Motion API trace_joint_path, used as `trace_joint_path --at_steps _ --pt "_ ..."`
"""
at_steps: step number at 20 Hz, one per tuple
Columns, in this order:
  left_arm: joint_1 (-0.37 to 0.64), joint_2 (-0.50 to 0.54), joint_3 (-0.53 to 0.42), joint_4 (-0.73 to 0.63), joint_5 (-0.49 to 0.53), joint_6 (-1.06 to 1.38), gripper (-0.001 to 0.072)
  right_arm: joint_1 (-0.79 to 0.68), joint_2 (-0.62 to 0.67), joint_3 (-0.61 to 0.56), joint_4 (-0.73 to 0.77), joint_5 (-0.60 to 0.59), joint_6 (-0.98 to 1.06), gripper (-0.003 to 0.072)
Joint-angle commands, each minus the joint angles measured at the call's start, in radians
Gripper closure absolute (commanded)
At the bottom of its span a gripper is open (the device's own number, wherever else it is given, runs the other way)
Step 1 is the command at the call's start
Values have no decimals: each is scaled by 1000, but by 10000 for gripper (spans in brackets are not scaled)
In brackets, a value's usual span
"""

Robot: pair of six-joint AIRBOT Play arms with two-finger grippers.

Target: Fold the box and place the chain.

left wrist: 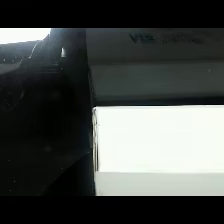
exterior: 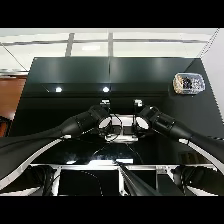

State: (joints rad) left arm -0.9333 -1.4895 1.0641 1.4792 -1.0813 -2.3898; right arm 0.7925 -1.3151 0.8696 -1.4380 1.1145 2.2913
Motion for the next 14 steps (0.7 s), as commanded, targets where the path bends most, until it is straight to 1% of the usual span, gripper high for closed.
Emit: trace_joint_path --at_steps 1,3,4,5,6,7,8,9,10,14 --pt "1 0 1 0 5 3 684 1 -4 2 1 -11 -3 676" --pt "0 0 1 0 4 3 684 1 -4 2 2 -11 -3 675" --pt "1 0 1 0 3 3 684 1 -4 2 2 -11 -3 659" --pt "0 0 1 0 3 3 684 0 -4 2 2 -11 -3 477" --pt "1 0 1 0 3 3 684 -1 -4 2 4 -11 -3 409" --pt "0 0 1 0 3 3 684 -1 -4 2 4 -11 -3 410" --pt "1 0 1 0 3 3 684 -1 -4 2 4 -11 -3 490" --pt "1 0 1 0 3 3 684 -1 -4 2 4 -12 -3 604" --pt "0 0 1 0 3 3 684 -1 -4 2 4 -12 -3 633" --pt "0 0 1 0 3 3 684 -1 -4 2 0 -13 -3 630"
